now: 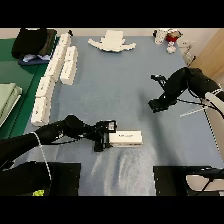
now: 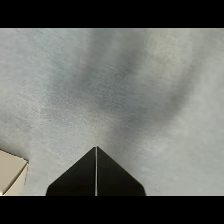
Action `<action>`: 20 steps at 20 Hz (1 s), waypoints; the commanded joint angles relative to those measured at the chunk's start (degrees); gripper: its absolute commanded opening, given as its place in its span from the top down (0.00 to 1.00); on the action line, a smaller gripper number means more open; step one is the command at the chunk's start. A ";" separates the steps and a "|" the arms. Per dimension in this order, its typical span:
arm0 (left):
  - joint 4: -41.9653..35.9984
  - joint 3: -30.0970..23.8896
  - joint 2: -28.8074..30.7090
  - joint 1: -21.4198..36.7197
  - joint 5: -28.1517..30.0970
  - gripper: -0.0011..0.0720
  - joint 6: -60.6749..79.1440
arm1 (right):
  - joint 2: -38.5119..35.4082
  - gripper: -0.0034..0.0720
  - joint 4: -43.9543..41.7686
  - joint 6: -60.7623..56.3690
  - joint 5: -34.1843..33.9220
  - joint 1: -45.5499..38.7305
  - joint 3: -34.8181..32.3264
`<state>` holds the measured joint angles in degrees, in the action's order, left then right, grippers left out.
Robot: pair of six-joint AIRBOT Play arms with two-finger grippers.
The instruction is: Fold the box.
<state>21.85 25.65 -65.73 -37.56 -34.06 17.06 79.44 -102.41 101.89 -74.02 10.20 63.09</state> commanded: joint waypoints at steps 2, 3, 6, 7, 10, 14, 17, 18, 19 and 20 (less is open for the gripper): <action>0.00 0.07 -0.04 0.04 0.00 0.40 0.02 | 2.14 0.95 -1.07 -3.37 -1.31 -0.81 1.33; 0.00 0.07 -0.02 0.04 0.02 0.40 0.02 | 2.16 0.95 -1.07 -3.37 -1.31 -0.83 1.33; 0.00 0.07 -0.04 0.04 0.00 0.40 0.02 | 2.16 0.95 -1.07 -3.37 -1.31 -0.83 1.33; -0.07 0.07 -0.04 0.04 0.02 0.40 0.02 | 2.16 0.95 -1.07 -3.37 -1.31 -0.81 1.33; -0.37 0.15 0.11 0.09 0.07 0.40 -2.99 | 2.14 0.95 -1.07 -3.37 -1.31 -0.83 1.36; 7.43 0.76 5.46 6.54 0.09 0.40 -22.77 | 2.16 0.95 -1.07 -3.37 -1.31 -0.83 1.36; 17.94 0.76 11.89 17.62 2.05 0.40 -38.86 | 2.14 0.95 -1.07 -3.37 -1.31 -0.83 1.36; 21.27 0.76 13.22 22.08 3.43 0.40 -44.09 | 2.16 0.95 -1.09 -3.37 -1.31 -0.83 1.36; 23.96 0.76 13.75 26.32 4.57 0.40 -48.74 | 2.16 0.95 -1.07 -3.37 -1.33 -0.83 1.36; 26.32 0.79 13.60 30.88 5.11 0.40 -52.94 | 2.16 0.95 -1.05 -3.37 -1.31 -0.83 1.36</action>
<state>38.70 26.37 -54.63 -17.12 -31.59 -19.77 81.58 -103.48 98.54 -75.35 9.32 64.40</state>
